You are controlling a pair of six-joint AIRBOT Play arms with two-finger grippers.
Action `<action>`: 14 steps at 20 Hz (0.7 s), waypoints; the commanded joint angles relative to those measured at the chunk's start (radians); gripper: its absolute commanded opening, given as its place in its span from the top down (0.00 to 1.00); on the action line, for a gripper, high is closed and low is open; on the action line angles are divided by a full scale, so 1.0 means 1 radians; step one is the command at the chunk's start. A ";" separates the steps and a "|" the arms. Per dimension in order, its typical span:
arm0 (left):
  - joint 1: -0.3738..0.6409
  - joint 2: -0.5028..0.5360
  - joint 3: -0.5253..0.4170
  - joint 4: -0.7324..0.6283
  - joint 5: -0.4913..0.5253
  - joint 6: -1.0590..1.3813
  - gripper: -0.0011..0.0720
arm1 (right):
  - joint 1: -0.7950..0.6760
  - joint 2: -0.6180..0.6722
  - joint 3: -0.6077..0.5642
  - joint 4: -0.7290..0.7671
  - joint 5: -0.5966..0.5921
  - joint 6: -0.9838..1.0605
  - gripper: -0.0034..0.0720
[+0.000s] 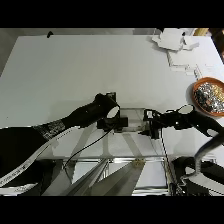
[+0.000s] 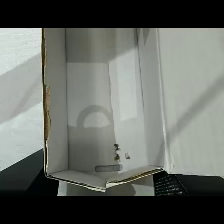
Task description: Fold the box and place the chain.
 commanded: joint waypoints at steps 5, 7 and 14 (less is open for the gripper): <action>-0.002 -0.003 0.001 0.008 0.016 0.001 0.98 | 0.000 0.000 0.000 0.000 0.000 0.000 0.34; -0.002 -0.003 0.001 0.010 0.015 0.001 0.98 | 0.000 0.000 0.000 0.000 0.000 0.000 0.34; 0.010 0.055 0.001 0.005 0.002 0.105 0.48 | 0.000 0.000 0.000 0.000 0.000 0.000 0.34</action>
